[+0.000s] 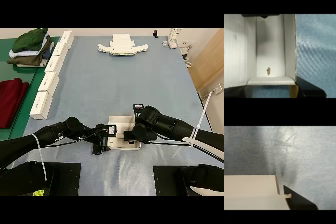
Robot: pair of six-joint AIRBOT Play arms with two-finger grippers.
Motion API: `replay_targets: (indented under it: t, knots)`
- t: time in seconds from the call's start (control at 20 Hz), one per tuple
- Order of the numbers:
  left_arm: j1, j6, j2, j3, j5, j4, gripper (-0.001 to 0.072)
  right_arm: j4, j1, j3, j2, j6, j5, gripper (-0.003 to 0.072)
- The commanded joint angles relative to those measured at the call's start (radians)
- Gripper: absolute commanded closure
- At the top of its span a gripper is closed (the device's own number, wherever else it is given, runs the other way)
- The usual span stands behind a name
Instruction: Fold the box.
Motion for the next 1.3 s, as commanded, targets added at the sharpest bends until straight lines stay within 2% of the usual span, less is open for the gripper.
replay_targets:
  t: [0.0, 0.05, 0.1, 0.15, 0.35, 0.4, 0.45, 0.5, 0.65, 0.7, 0.75, 0.8, 1.05, 1.25]
  knots:
    - [0.0, -0.001, 0.0, 0.001, 0.0, 0.0, 0.0198, -0.012, 0.029, 0.0, 0.0, 0.041, -0.006, 0.0266]
    - [0.0, -0.001, 0.0, 0.001, 0.0, 0.0, 0.0199, -0.029, 0.042, 0.0, 0.0, 0.061, -0.006, 0.0271]
    - [0.0, -0.001, 0.0, 0.001, 0.0, 0.0, 0.0199, -0.05, 0.051, 0.0, 0.0, 0.076, -0.008, 0.0322]
    - [0.0, -0.001, 0.0, 0.001, 0.0, 0.0, 0.0199, -0.063, 0.053, -0.001, 0.0, 0.087, -0.018, 0.0335]
    - [0.0, -0.001, 0.0, 0.001, 0.0, 0.0, 0.0198, -0.063, 0.053, -0.002, 0.0, 0.086, -0.048, 0.0355]
    - [0.0, -0.001, 0.0, 0.001, 0.0, 0.0, 0.0198, -0.063, 0.053, -0.002, 0.0, 0.086, -0.048, 0.0432]
    - [0.0, -0.001, 0.0, 0.001, 0.0, 0.0, 0.0198, -0.063, 0.053, -0.002, 0.0, 0.085, -0.048, 0.0607]
    - [0.0, -0.001, 0.0, 0.001, 0.0, 0.0, 0.0198, -0.063, 0.053, -0.002, 0.0, 0.085, -0.048, 0.0678]
    - [0.0, -0.001, 0.0, 0.001, 0.0, 0.0, 0.0198, -0.061, 0.053, -0.002, 0.0, 0.085, -0.047, 0.0679]
    - [0.0, -0.001, 0.0, 0.001, 0.0, 0.0, 0.0199, -0.054, 0.053, -0.002, 0.0, 0.085, -0.047, 0.0576]
    - [0.0, -0.001, 0.0, 0.001, 0.0, 0.0, 0.0198, -0.05, 0.053, -0.002, 0.0, 0.085, -0.048, 0.0285]
    - [0.0, -0.001, 0.0, 0.001, 0.0, 0.0, 0.0198, -0.041, 0.053, -0.002, 0.0, 0.085, -0.048, 0.0163]
    - [0.0, -0.001, 0.0, 0.001, 0.0, 0.0, 0.0199, -0.024, 0.05, 0.027, 0.052, 0.023, -0.071, 0.0163]
    - [0.0, -0.001, 0.0, 0.001, 0.0, 0.0, 0.0199, -0.175, 0.05, 0.099, 0.185, 0.018, -0.278, 0.0163]
